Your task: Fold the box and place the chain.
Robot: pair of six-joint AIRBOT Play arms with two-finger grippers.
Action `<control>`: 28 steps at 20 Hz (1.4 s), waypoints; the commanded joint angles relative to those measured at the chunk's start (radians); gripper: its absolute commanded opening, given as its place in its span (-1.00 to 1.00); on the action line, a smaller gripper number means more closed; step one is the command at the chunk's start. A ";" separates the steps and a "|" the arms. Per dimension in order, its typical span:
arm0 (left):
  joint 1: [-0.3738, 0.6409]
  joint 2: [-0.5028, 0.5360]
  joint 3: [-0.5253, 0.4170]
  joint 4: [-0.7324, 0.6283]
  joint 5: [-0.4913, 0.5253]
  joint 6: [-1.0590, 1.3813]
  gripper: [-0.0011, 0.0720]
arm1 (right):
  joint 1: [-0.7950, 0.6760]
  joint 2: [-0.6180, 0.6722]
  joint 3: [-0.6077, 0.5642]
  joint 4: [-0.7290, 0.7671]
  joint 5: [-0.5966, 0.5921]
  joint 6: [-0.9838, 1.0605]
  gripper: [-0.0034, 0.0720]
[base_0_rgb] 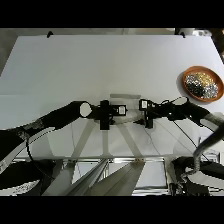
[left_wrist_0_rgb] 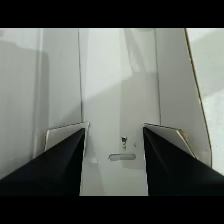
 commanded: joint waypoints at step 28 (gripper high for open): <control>0.015 0.142 0.000 0.129 -0.171 -0.119 -0.61 | 0.000 0.000 0.000 0.000 0.001 0.001 0.28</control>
